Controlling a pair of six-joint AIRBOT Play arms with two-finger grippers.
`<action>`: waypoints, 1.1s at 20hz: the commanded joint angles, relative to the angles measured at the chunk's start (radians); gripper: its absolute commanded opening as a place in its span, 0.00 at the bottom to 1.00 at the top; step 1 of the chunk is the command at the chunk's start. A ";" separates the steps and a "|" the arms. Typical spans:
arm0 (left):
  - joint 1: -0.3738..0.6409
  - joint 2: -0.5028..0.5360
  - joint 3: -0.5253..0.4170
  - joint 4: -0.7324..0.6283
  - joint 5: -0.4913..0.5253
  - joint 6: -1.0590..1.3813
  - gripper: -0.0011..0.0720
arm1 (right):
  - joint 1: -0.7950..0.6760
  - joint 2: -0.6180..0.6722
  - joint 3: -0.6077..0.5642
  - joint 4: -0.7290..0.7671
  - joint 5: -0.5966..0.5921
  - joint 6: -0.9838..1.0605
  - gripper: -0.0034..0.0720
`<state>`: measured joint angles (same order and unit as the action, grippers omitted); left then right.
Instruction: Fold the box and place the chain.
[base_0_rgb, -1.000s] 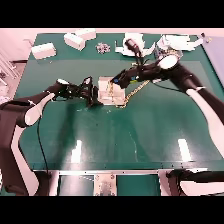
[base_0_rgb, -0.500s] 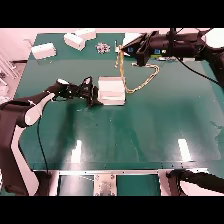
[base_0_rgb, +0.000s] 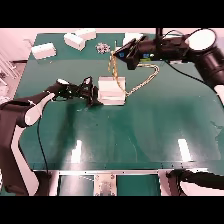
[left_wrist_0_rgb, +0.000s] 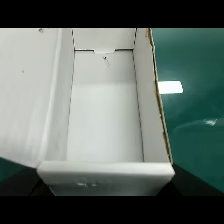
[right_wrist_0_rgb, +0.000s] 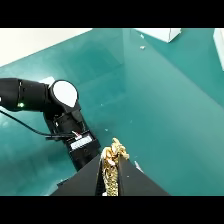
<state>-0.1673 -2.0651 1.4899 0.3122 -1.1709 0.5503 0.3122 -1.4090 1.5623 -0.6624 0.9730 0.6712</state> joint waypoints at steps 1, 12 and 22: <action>0.000 0.001 0.001 -0.001 0.000 0.000 0.66 | 0.018 -0.082 0.001 0.000 0.003 0.003 0.04; 0.000 0.001 0.001 -0.002 0.000 0.000 0.66 | 0.018 -0.291 -0.108 -0.022 0.032 0.024 0.42; 0.000 0.001 0.001 -0.002 0.000 0.000 0.66 | -0.215 -0.240 -0.063 -0.235 0.166 -0.098 0.70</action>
<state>-0.1673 -2.0651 1.4899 0.3103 -1.1709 0.5503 0.1787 -1.6608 1.4998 -0.7921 1.0901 0.6411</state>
